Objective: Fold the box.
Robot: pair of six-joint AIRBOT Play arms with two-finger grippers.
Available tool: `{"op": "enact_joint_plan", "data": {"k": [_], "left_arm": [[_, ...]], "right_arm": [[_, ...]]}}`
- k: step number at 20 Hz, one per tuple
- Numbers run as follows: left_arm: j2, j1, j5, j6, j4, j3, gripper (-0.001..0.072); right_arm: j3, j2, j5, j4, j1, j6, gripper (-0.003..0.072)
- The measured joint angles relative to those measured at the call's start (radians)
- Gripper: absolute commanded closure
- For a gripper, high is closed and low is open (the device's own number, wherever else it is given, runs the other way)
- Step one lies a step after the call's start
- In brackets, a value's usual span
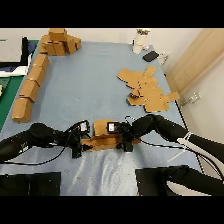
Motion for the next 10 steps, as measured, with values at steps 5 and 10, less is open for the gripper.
{"op": "enact_joint_plan", "data": {"k": [5, 10], "left_arm": [[-0.021, -0.005, -0.014, 0.001, -0.002, 0.009, 0.0476], [-0.026, -0.007, 0.003, 0.038, -0.005, 0.01, 0.0597]], "right_arm": [[0.0, 0.0, 0.0, 0.0, 0.0, -0.001, 0.019], [0.0, 0.0, 0.0, 0.0, 0.0, 0.0, 0.019]]}}
